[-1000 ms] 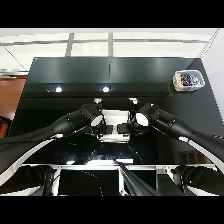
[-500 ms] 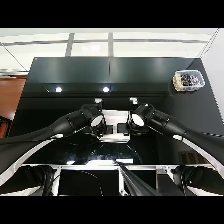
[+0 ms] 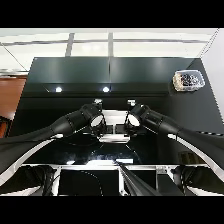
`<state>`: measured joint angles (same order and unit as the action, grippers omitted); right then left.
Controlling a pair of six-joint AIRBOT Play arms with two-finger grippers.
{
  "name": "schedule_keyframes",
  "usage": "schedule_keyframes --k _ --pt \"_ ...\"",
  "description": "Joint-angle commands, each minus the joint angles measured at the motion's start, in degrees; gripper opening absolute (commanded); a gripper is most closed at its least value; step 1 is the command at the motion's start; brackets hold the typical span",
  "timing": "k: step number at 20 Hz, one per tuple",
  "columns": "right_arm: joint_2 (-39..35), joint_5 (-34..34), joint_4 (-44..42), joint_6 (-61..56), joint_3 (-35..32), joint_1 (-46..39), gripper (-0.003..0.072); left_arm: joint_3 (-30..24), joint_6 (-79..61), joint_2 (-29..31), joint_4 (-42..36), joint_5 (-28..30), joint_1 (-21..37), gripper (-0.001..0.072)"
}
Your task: Fold the box and place the chain.
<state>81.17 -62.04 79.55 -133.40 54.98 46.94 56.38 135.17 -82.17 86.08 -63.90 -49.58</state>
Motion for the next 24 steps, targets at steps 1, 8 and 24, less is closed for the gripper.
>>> schedule_keyframes --k 1,8,24 --pt "0.13 0.92 0.0 -0.17 0.09 0.46 0.0012 0.04 -0.15 0.04 0.17 0.13 0.04 0.0026" --pt "0.11 0.02 0.0 -0.17 0.09 0.44 0.0207 0.04 -0.15 0.04 0.17 0.13 0.04 0.0027" --pt "-14.38 -7.02 8.09 9.73 4.07 -0.07 0.033 0.04 -0.15 0.04 0.2 -2.01 0.04 0.0027"
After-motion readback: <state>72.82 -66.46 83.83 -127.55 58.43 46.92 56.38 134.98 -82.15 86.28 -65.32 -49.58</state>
